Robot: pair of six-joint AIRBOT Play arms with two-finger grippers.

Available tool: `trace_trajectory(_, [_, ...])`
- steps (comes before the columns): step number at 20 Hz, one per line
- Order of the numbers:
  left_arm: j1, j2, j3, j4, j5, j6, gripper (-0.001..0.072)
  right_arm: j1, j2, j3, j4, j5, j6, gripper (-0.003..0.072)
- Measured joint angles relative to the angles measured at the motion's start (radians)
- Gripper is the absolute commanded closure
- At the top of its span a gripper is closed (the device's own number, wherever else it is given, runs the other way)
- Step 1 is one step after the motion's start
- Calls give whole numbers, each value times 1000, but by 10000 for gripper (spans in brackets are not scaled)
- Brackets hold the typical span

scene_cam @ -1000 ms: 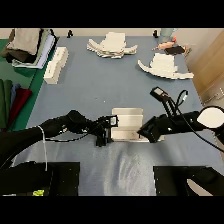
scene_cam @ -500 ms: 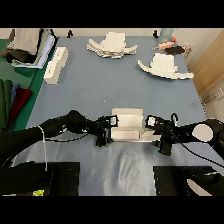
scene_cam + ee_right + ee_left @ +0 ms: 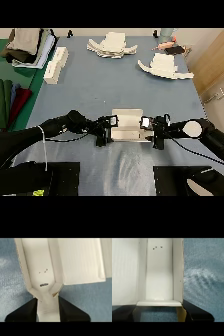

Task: Fold the box.

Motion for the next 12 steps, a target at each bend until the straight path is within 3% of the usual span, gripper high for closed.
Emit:
trace_trajectory(6, [0, 0, 0, 0, 0, 0, 188, 0, -27, 0, 101, -32, -103, 529])
trace_trajectory(12, [0, 0, 0, 1, 0, 0, 188, 0, -56, -1, 216, -55, -212, 496])
